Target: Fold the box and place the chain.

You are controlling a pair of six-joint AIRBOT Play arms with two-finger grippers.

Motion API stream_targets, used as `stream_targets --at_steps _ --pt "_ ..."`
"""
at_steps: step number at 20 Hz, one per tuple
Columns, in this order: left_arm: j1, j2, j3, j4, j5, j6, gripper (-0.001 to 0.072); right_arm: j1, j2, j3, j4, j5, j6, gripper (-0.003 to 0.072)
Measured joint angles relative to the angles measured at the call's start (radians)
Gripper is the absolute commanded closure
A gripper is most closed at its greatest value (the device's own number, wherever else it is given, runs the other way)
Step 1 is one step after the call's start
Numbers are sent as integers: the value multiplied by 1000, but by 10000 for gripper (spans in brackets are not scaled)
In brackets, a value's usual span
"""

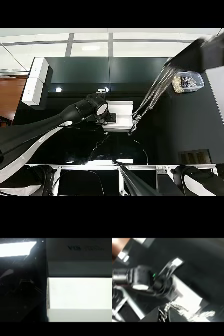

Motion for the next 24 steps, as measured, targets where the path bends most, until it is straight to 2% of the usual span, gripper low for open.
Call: stream_targets --at_steps 3,10,19,20,21,22,24 --pt "0 0 0 0 0 0 679 66 0 -138 17 -56 -23 677" --pt "0 0 0 0 0 0 679 175 -24 -409 98 -301 -83 675" --pt "0 0 0 0 0 0 679 220 -44 -715 39 -549 -55 664" --pt "0 0 0 0 0 0 679 231 -48 -738 37 -578 -49 549" --pt "0 0 0 0 0 0 679 239 -51 -753 37 -599 -40 285" --pt "0 0 0 0 0 0 679 244 -53 -764 39 -617 -37 232" --pt "0 0 -1 0 0 0 679 231 -53 -769 41 -615 -44 235"
